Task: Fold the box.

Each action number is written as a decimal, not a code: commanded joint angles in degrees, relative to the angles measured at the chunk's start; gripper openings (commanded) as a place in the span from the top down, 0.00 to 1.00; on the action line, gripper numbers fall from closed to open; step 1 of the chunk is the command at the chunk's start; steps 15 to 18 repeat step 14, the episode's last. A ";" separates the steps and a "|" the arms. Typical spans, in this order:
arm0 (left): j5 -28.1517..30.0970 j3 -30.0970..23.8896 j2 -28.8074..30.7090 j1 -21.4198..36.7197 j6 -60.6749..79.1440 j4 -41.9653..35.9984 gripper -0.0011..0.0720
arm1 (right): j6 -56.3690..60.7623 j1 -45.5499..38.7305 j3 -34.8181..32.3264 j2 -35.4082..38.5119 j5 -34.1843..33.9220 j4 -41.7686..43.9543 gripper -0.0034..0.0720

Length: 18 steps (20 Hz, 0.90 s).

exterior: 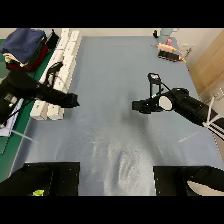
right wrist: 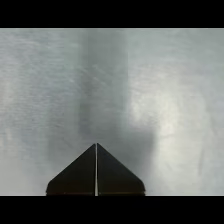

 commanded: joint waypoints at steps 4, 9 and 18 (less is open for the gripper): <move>6.16 10.49 -15.87 -11.67 -1.33 -1.40 0.97 | -2.62 0.02 7.32 -6.12 0.72 1.88 0.93; 6.82 10.95 -17.42 -11.80 -1.29 -1.44 0.97 | -2.58 0.00 7.32 -6.12 1.38 2.78 0.93; 6.84 10.95 -17.42 -11.82 -1.27 -1.46 0.97 | -2.60 0.00 7.32 -6.12 1.36 2.75 0.93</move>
